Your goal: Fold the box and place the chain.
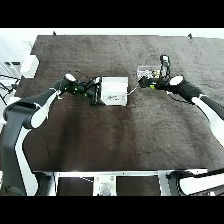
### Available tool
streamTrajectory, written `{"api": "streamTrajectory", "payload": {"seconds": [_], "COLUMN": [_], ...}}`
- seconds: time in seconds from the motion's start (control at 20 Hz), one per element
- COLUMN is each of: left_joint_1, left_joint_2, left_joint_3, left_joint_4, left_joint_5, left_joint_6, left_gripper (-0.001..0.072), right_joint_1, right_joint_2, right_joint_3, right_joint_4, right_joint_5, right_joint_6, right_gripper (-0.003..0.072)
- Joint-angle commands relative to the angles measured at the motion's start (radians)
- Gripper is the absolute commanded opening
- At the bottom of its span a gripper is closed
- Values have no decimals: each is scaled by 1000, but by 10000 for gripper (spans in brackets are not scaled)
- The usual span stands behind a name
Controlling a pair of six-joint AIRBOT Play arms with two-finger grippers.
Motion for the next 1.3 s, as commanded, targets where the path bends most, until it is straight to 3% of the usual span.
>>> {"api": "streamTrajectory", "payload": {"seconds": [0.0,0.15,0.2,0.3,0.35,0.45,0.9,1.25], "left_joint_1": [0,0,0,0,0,0,0,1], "left_joint_2": [0,0,0,0,0,0,0,0], "left_joint_3": [1,1,1,1,1,1,1,1], "left_joint_4": [0,0,0,0,0,0,0,0], "left_joint_5": [3,3,3,4,9,11,16,16], "left_joint_6": [0,0,0,0,0,0,0,0], "left_gripper": [419,420,420,420,420,420,420,420], "right_joint_1": [-4,10,13,13,10,9,131,262], "right_joint_2": [-158,-245,-262,-268,-258,-190,418,481], "right_joint_3": [107,207,224,229,228,217,50,-33], "right_joint_4": [63,90,91,89,90,82,-43,-41], "right_joint_5": [5,30,29,25,27,76,105,95], "right_joint_6": [-13,-22,-22,-40,-50,-60,-66,-29], "right_gripper": [519,499,381,33,3,1,1,1]}}
